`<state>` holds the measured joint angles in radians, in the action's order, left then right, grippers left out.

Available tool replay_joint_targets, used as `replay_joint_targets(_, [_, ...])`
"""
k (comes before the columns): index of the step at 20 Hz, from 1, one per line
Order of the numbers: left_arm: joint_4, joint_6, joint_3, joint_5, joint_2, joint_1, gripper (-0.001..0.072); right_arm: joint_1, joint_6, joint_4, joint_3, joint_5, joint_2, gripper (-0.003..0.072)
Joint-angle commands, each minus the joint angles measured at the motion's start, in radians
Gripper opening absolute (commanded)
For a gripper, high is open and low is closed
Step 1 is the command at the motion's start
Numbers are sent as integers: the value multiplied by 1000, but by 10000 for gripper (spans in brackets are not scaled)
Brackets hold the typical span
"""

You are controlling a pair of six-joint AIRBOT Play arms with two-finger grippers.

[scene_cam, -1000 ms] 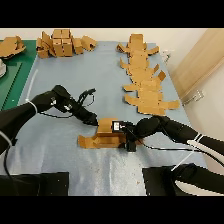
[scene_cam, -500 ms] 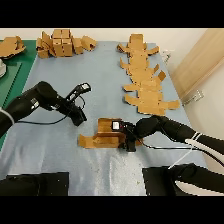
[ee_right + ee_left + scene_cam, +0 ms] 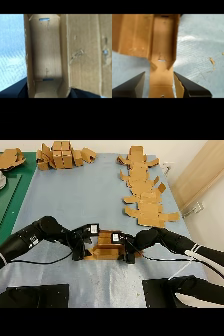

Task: Fold the box.

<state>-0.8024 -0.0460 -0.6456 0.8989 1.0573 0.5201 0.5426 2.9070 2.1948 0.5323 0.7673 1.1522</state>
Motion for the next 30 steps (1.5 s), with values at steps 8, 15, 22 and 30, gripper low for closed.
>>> replay_joint_targets(8, [-42, 24, 24, -53, 21, 34, 530, 1, -1, 0, -1, 1, 1, 297])
replay_joint_targets(15, [19, 23, 24, -63, 69, 77, 428, 1, -1, 0, -1, 1, 1, 297])
replay_joint_targets(22, [22, 18, 24, -147, 86, 91, 102, 1, -1, 0, -1, 1, 1, 297])
replay_joint_targets(30, [87, 34, 24, -185, 86, 92, 13, 1, -1, 0, -1, 1, 1, 297])
